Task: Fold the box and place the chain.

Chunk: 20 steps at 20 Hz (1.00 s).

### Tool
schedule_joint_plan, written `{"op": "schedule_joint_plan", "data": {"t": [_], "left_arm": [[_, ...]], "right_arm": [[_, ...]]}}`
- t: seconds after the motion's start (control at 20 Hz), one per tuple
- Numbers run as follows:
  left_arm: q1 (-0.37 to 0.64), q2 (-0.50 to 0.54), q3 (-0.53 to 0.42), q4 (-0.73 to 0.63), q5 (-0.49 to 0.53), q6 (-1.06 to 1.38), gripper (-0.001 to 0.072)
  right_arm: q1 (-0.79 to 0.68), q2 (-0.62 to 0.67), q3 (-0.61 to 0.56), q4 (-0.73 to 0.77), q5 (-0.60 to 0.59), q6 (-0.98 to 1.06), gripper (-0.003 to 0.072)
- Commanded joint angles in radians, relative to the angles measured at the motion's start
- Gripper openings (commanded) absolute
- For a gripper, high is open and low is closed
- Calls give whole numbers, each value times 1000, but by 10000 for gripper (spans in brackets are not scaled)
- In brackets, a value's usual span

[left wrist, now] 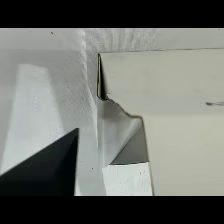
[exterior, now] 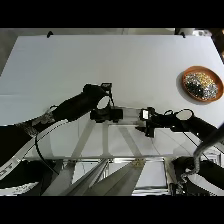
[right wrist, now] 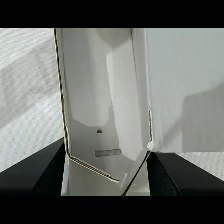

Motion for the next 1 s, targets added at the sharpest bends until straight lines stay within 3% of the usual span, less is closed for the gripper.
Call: {"op": "schedule_joint_plan", "data": {"t": [0.0,0.05,0.1,0.2,0.45,0.55,0.6,0.95], "left_arm": [[17,10,0,28,11,-12,336],[31,4,0,22,11,-12,253],[45,-4,0,11,10,-13,243],[68,-25,0,-24,16,-11,278],[66,-69,0,-42,21,21,268],[58,-85,0,-40,30,23,100],[52,-91,0,-38,37,23,68],[-1,-134,0,-37,63,23,69]], "right_arm": [[1,0,0,0,0,0,401],[1,0,0,0,0,0,401],[1,0,0,0,0,0,401],[1,0,0,0,0,0,401],[1,0,0,0,0,0,401],[1,0,0,0,0,0,401],[1,0,0,0,0,0,401],[1,0,0,0,0,0,401]]}}
